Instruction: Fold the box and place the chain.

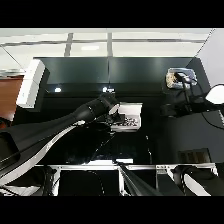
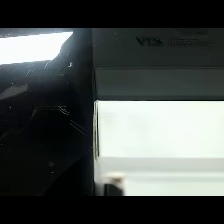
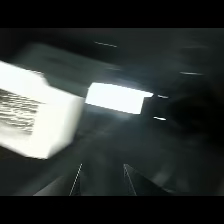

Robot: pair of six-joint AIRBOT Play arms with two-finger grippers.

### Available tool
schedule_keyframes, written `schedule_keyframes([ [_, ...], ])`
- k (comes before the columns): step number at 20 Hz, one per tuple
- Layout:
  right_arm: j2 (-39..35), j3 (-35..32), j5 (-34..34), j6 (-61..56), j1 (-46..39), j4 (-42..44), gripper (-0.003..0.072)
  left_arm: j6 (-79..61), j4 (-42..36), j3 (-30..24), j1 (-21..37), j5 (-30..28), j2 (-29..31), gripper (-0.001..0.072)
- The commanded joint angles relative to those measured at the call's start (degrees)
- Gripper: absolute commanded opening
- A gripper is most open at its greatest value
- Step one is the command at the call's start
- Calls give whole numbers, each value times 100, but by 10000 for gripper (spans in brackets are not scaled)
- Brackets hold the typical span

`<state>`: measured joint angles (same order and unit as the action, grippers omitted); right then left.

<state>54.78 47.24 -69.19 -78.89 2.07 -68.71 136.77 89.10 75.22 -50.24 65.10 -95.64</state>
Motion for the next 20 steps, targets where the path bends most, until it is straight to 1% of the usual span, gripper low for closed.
schedule_keyframes([
  [1,-201,-247,50,-39,-382,-739,318,0,0,4,4,-13,0,27],
  [5,-201,-295,651,-9,-374,83,318,0,-2,4,4,-13,0,27],
  [7,-201,-297,691,17,-374,249,318,2,-11,4,4,-7,2,27],
  [9,-201,-308,662,46,-374,240,318,4,-149,4,4,-4,2,32],
  [10,-201,-310,662,90,-374,243,318,17,-181,7,4,0,20,124],
  [11,-201,-310,658,118,-374,243,318,17,-221,26,0,31,61,379],
  [12,-201,-310,654,118,-374,240,318,15,-210,103,-4,170,118,519],
  [14,-201,-310,654,118,-374,240,318,-184,48,323,-42,455,293,520],
  [16,-201,-310,654,118,-374,238,318,-487,529,385,-133,627,678,520],
  [18,-201,-315,669,118,-374,238,318,-544,1067,328,-260,876,1152,520],
  [20,-197,-323,695,118,-374,240,318,-542,1423,55,-299,837,1661,520],
])
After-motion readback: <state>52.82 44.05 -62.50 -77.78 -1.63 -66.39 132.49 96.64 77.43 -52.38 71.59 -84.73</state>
